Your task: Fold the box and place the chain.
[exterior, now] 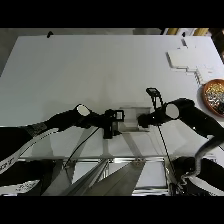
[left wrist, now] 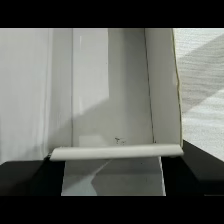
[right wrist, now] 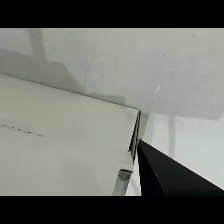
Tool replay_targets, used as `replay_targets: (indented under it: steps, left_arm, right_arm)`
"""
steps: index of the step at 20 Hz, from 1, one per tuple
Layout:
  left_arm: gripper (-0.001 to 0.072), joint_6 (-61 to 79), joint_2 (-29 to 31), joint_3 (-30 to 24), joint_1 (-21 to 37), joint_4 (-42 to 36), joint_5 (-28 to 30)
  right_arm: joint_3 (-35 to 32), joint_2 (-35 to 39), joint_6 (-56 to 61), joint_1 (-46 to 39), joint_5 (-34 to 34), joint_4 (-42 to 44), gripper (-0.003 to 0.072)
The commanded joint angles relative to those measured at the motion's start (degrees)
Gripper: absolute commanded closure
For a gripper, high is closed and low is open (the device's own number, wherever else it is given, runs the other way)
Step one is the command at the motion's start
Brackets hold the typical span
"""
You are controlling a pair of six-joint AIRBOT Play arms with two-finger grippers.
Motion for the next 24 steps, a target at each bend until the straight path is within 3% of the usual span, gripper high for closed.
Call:
replay_targets:
  steps: [1, 8, 15, 16, 17, 20, 21, 22, 24]
  left_arm:
    - [0.0456, 0.0, 0.0, 0.0, 0.0, 0.0, 0.0]
    - [0.0456, 0.0, 0.0, 0.0, 0.0, 0.0, 0.0]
    - [0.0456, 0.0, 0.0, 0.0, 0.0, 0.0, 0.0]
    - [0.0456, 0.0, 0.0, 0.0, 0.0, 0.0, 0.0]
    - [0.0456, 0.0, 0.0, 0.0, 0.0, 0.0, 0.0]
    - [0.0456, 0.0, 0.0, 0.0, 0.0, 0.0, 0.0]
    - [0.0456, 0.0, 0.0, 0.0, 0.0, 0.0, 0.0]
    - [0.0456, 0.0, 0.0, 0.0, 0.0, 0.0, 0.0]
    - [0.0456, 0.0, 0.0, 0.0, 0.0, 0.0, 0.0]
  right_arm:
    - [0.7, -1.1, 8.2, 2.0, 0.1, -5.3, 0.0333]
    - [0.8, -4.7, 11.7, 2.9, -0.3, -5.3, 0.0338]
    - [0.8, -4.8, 12.3, 5.1, -1.3, -5.4, 0.054]
    - [0.8, -4.8, 12.3, 5.1, -0.8, -5.4, 0.0643]
    - [0.8, -4.8, 12.3, 5.1, -0.2, -5.4, 0.067]
    - [0.8, -4.8, 12.3, 5.1, 0.7, -5.4, 0.067]
    - [0.8, -4.8, 12.3, 5.1, 0.7, -5.4, 0.0616]
    - [0.8, -4.8, 12.3, 5.1, 0.7, -5.4, 0.0495]
    - [0.8, -4.8, 12.3, 5.1, 0.6, -5.5, 0.0471]
